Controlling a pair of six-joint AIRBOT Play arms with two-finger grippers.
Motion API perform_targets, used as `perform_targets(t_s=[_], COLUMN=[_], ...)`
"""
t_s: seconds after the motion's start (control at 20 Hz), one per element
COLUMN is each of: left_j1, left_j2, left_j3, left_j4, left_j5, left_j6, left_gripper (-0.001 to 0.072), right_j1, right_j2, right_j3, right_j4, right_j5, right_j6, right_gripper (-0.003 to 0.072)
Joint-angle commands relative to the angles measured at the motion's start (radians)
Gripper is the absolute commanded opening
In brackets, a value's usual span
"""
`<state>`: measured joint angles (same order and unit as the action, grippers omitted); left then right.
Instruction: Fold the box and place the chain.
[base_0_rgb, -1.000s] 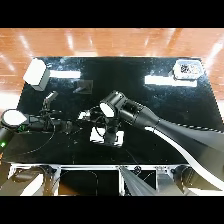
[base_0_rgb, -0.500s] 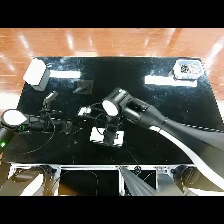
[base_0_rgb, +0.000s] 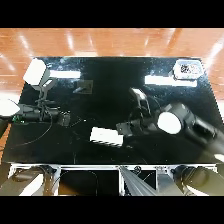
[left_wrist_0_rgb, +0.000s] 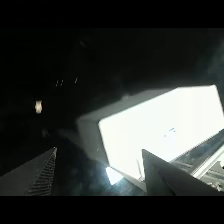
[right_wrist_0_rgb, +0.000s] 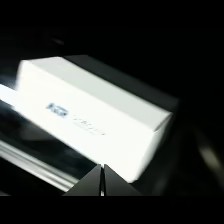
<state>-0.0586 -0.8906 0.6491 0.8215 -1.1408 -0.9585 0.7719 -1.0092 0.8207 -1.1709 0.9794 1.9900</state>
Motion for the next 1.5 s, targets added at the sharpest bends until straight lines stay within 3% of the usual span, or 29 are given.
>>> perform_targets(t_s=[0.0, 0.2, 0.45, 0.7, 0.85, 1.05, 1.25, 1.45], left_j1=[-0.003, -0.027, -0.043, -0.043, -0.043, -0.043, -0.043, -0.043], left_j2=[-0.089, -0.185, -0.233, -0.236, -0.236, -0.236, -0.236, -0.236], left_j3=[0.056, 0.056, 0.057, 0.057, 0.057, 0.057, 0.057, 0.057], left_j4=[-0.102, -0.130, -0.131, -0.131, -0.131, -0.131, -0.132, -0.131], left_j5=[-0.082, -0.085, -0.042, -0.018, -0.020, -0.020, -0.021, -0.021], left_j6=[0.159, 0.214, 0.218, 0.218, 0.211, 0.211, 0.206, 0.203], left_gripper=[0.0633, 0.0633, 0.0633, 0.0633, 0.0633, 0.0633, 0.0633, 0.0633], right_j1=[0.063, 0.118, 0.140, 0.203, 0.202, 0.126, 0.073, 0.074], right_j2=[0.119, 0.050, 0.042, -0.058, -0.086, -0.086, -0.086, -0.075], right_j3=[-0.254, -0.273, -0.273, -0.273, -0.273, -0.273, -0.272, -0.254], right_j4=[0.248, 0.278, 0.291, 0.288, 0.274, 0.240, 0.236, 0.462], right_j5=[-0.325, -0.342, -0.189, -0.233, -0.330, -0.406, -0.400, -0.255], right_j6=[0.241, 0.236, 0.160, 0.160, 0.160, 0.159, 0.117, -0.124], right_gripper=[0.0045, 0.0044, 0.0044, 0.0044, 0.0045, 0.0044, 0.0044, 0.0045])
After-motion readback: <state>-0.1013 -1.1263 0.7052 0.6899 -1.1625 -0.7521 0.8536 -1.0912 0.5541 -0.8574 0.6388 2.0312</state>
